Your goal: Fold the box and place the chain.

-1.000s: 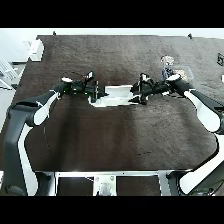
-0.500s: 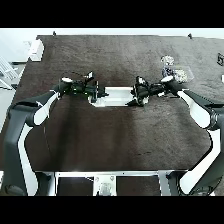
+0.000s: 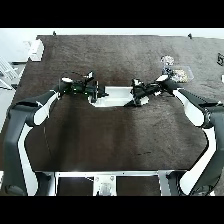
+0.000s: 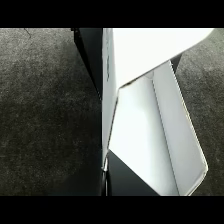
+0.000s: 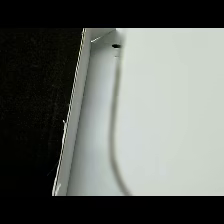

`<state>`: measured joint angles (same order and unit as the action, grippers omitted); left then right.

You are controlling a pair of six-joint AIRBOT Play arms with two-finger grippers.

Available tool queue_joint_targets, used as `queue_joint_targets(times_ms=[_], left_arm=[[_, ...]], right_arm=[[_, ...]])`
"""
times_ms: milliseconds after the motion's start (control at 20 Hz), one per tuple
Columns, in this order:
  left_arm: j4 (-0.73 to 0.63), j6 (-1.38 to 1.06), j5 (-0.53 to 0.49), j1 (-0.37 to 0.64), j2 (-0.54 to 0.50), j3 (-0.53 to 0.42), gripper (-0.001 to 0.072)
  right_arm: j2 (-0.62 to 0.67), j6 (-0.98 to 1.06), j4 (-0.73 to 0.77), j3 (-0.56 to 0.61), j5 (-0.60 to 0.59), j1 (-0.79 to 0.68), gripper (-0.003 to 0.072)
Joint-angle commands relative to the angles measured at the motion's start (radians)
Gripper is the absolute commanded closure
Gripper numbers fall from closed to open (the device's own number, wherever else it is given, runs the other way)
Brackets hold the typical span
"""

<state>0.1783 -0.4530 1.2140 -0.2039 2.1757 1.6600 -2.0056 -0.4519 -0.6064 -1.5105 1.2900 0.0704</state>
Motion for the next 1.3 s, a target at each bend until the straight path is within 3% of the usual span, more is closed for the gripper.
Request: queue_joint_targets(times_ms=[0,1000,1050,1100,1250], left_arm=[[0.000,0.000,-0.002,0.000,-0.001,0.001,0.0690],[0.000,0.000,-0.002,0.000,-0.001,0.000,0.0690],[-0.001,0.000,-0.001,0.000,-0.001,0.001,0.0691],[0.000,0.000,-0.002,0.000,-0.001,0.001,0.0690],[0.000,0.000,-0.002,0.000,-0.001,0.001,0.0691]], right_arm=[[-0.006,-0.006,-0.006,-0.003,0.004,0.002,0.0064],[-0.006,-0.005,-0.042,-0.016,0.001,-0.005,0.0067],[-0.006,-0.005,-0.042,-0.016,0.000,-0.005,0.0073],[-0.006,-0.005,-0.042,-0.016,0.000,-0.005,0.0147],[-0.006,-0.006,-0.042,-0.016,-0.007,-0.005,0.0152]])
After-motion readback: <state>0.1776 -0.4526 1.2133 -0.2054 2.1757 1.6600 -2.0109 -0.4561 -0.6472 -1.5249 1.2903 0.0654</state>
